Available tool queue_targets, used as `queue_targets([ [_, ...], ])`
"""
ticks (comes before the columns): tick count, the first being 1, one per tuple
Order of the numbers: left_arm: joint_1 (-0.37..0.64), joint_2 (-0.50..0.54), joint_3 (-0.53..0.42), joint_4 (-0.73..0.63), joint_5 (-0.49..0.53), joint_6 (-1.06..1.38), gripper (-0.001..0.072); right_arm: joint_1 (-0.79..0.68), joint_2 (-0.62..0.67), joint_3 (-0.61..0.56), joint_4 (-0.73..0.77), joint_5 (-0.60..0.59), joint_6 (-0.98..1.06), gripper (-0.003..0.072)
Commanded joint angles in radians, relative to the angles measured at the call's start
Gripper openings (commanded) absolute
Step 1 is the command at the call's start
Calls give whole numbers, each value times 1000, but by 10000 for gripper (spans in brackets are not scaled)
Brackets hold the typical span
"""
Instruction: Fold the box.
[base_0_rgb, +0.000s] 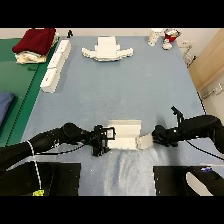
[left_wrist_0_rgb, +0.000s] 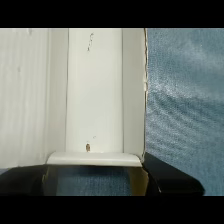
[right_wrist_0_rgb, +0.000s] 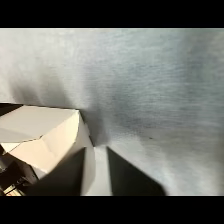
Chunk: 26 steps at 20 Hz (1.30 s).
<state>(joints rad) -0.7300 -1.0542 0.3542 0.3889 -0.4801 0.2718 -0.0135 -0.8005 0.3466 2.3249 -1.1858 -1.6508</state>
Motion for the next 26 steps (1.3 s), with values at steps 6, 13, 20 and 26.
queue_targets([
  [6,0,0,0,0,0,1,368,108,43,11,37,-42,-45,399],
  [13,0,0,0,0,0,1,368,256,40,30,28,92,-55,465],
  [20,0,0,0,0,0,1,368,471,4,116,-249,201,229,435],
  [26,0,0,0,0,0,0,368,710,-152,261,-457,185,549,434],
])
